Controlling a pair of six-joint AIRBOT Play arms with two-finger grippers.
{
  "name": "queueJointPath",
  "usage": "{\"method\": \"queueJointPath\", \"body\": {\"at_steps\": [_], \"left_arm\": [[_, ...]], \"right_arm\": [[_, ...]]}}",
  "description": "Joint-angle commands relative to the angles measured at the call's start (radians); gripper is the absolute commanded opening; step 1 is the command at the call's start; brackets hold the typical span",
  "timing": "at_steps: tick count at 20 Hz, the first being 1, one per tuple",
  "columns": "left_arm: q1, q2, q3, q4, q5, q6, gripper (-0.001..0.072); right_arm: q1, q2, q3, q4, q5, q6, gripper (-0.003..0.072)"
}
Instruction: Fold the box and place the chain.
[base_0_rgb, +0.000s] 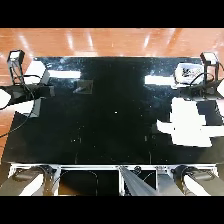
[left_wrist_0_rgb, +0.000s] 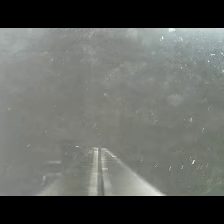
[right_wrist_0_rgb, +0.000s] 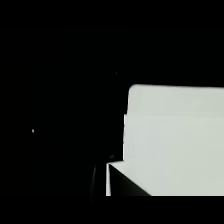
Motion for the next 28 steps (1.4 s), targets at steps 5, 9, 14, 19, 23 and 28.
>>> {"method": "queueJointPath", "body": {"at_steps": [5,9,14,19,23,28], "left_arm": [[-0.001,-0.098,0.001,-0.188,-0.005,-0.004,0.0625],[0.0,-0.113,0.001,-0.193,-0.003,-0.004,0.0624],[-0.001,-0.163,0.001,-0.212,0.0,-0.002,0.0624],[-0.007,-0.176,0.0,-0.203,0.001,0.047,0.0625],[-0.007,-0.176,0.0,-0.204,0.001,0.047,0.0625],[-0.007,-0.176,0.001,-0.207,0.0,0.047,0.0625]], "right_arm": [[-0.325,-0.018,0.003,-0.103,-0.209,0.04,0.0714],[-0.785,-0.126,0.003,0.375,-0.219,-0.301,0.0714],[-1.213,-0.364,0.047,0.694,0.098,-0.556,0.0714],[-1.404,-0.601,0.202,0.851,0.468,-0.647,0.0714],[-1.378,-0.724,0.288,0.686,0.588,-0.652,0.0714],[-1.369,-0.772,0.31,0.613,0.586,-0.677,0.0714]]}}
